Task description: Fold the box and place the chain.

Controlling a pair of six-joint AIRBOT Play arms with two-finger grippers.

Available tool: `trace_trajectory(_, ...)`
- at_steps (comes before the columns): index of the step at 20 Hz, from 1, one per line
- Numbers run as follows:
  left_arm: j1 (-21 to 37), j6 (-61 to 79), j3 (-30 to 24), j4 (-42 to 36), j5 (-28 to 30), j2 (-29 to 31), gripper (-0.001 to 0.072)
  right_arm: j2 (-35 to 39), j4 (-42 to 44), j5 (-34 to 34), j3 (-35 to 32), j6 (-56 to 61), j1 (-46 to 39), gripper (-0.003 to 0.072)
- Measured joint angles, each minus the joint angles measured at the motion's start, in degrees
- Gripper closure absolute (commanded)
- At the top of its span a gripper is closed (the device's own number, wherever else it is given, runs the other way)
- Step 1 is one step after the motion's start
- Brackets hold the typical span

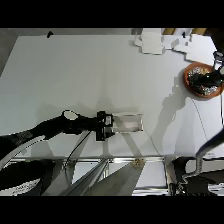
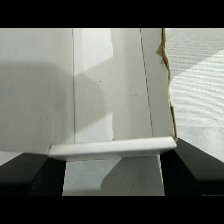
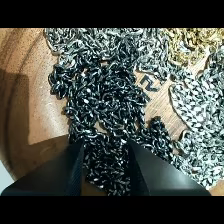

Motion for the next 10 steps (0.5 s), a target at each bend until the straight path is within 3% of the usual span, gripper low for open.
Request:
trace_trajectory(9, 0.0, 0.0, 0.0, 0.0, 0.0, 0.0, 0.0434, -1.9, 0.0, -1.0, 0.0, 0.0, 0.0, 0.0472)
trace_trajectory(10, 0.0, 0.0, 0.0, 0.0, 0.0, 0.0, 0.0434, -2.2, 0.0, -1.1, 0.0, 0.0, 0.0, 0.0500)
